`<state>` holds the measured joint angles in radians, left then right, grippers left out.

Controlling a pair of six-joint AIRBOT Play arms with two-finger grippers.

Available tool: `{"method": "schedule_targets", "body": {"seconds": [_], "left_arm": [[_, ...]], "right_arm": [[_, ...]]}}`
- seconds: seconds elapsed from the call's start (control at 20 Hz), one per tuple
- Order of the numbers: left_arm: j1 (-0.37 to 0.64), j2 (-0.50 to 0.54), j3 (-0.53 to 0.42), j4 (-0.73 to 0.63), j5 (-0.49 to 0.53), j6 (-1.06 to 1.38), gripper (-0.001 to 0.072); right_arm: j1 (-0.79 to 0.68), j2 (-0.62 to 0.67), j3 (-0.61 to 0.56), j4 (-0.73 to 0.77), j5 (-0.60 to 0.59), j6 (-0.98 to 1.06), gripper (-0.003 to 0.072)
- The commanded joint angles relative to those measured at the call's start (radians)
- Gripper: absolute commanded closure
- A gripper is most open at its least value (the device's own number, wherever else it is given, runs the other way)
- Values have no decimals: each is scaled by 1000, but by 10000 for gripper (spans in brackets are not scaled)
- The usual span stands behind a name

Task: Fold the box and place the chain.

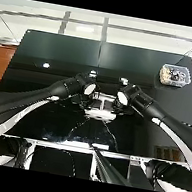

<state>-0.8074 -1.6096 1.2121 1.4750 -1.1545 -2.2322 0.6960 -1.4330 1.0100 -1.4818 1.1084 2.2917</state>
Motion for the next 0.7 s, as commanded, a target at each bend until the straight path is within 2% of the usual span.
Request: {"method": "schedule_targets", "body": {"seconds": [0.0, 0.1, 0.2, 0.35, 0.45, 0.6, 0.65], "left_arm": [[1, 0, 0, 2, -2, 3, 679], [1, 0, 0, 1, -2, 3, 679], [1, 0, 0, 1, -2, 3, 680], [1, 0, 0, 1, -2, 3, 679], [1, 0, 0, 2, -2, 3, 680], [1, 0, 0, 1, -2, 3, 680], [1, 0, 0, 1, -2, 3, 680]], "right_arm": [[2, -6, 2, 8, 6, 10, 672], [2, -6, 2, 8, 10, 10, 665], [2, -6, 2, 8, 10, 9, 403], [2, -6, 2, 8, 9, 9, 414], [2, -6, 2, 8, 9, 7, 670], [1, -6, 2, 8, 9, 7, 669], [0, -3, 3, 7, 9, 7, 622]]}}
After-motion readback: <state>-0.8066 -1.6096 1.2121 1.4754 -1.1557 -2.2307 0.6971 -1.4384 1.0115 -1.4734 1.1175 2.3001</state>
